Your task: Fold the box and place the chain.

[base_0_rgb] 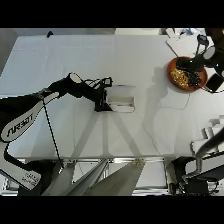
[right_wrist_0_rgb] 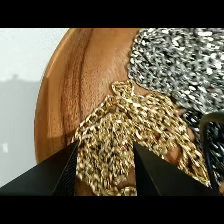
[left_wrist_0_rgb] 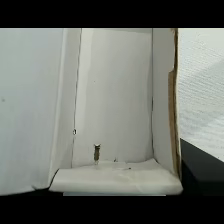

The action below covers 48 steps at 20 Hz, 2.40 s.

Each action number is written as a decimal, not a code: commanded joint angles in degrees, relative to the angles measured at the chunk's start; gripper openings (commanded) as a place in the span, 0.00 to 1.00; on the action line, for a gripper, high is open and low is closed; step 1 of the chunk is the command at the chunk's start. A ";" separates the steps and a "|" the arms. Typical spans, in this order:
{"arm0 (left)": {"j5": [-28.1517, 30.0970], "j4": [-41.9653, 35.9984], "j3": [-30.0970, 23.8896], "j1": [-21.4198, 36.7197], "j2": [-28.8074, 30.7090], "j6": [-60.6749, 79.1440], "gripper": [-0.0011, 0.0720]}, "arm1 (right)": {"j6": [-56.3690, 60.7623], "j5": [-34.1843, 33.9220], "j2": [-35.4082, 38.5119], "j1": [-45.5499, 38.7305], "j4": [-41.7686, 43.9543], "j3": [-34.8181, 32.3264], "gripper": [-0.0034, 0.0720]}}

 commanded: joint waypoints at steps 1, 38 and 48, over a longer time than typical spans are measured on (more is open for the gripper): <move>0.00 0.02 -0.02 0.00 0.04 0.02 0.30 | -1.22 -1.86 -5.29 0.26 1.03 1.53 0.56; 0.00 0.00 -0.02 0.00 0.04 0.02 0.30 | -7.65 26.23 32.81 11.52 -3.56 -14.19 0.06; 0.00 0.00 -0.02 0.00 0.07 0.02 0.30 | -9.05 24.13 32.11 33.55 -4.63 -16.17 0.06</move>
